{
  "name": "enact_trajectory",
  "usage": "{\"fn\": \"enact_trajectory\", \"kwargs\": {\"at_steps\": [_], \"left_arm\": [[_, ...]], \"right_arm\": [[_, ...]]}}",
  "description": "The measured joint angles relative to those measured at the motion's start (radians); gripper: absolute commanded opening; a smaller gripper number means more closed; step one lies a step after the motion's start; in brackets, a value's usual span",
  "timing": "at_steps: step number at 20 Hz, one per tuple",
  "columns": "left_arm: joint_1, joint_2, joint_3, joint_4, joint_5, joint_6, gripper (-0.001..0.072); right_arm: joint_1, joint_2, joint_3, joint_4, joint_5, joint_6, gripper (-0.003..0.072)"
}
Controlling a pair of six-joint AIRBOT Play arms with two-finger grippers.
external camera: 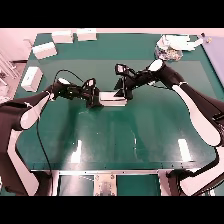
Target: Fold the box and place the chain.
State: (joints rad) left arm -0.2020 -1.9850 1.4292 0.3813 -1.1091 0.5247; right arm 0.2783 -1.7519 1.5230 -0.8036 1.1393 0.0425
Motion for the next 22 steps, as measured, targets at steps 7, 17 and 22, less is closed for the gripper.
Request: {"fn": "enact_trajectory", "kwargs": {"at_steps": [7, 17, 22], "left_arm": [[0.000, 0.000, 0.000, 0.000, 0.000, 0.000, 0.0468], [0.000, 0.000, 0.000, 0.002, -0.005, 0.000, 0.0468], [0.000, 0.000, 0.000, 0.002, -0.006, 0.001, 0.0467]], "right_arm": [[0.000, 0.000, -0.033, 0.000, -0.022, 0.000, 0.0365], [-0.002, 0.000, -0.101, 0.032, -0.018, -0.001, 0.0488], [-0.014, 0.000, -0.133, 0.078, -0.011, -0.033, 0.0489]]}}
